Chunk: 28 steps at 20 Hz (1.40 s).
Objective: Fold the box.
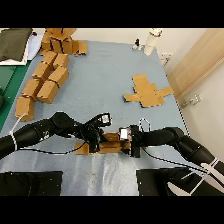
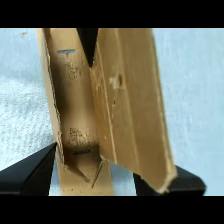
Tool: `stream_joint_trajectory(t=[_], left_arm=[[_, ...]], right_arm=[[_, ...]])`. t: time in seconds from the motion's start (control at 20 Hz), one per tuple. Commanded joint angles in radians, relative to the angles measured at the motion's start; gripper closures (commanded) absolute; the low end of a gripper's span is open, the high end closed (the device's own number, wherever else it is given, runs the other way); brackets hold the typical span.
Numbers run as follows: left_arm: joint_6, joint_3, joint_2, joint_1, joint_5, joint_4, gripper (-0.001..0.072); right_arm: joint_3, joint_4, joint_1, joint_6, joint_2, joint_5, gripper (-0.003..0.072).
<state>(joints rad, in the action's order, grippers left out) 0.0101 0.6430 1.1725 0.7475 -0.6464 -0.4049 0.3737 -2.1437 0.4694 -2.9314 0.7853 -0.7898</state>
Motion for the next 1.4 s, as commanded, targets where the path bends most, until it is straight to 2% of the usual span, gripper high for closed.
stream_joint_trajectory(t=[0.0, 0.35, 0.8, 1.35], left_arm=[[0.000, 0.000, 0.000, 0.000, 0.000, 0.000, 0.0696], [0.000, 0.000, 0.000, 0.000, 0.000, 0.000, 0.0696], [0.000, 0.000, 0.000, 0.000, 0.000, 0.000, 0.0697], [0.000, 0.000, 0.000, 0.000, 0.000, 0.000, 0.0696]], right_arm=[[0.003, -0.001, -0.009, -0.016, 0.009, -0.064, -0.0034], [0.003, 0.004, -0.009, -0.017, 0.010, -0.090, -0.0034], [0.003, -0.034, -0.008, -0.047, 0.126, 0.000, -0.0034], [0.003, -0.037, 0.006, -0.047, 0.074, -0.098, -0.0034]])
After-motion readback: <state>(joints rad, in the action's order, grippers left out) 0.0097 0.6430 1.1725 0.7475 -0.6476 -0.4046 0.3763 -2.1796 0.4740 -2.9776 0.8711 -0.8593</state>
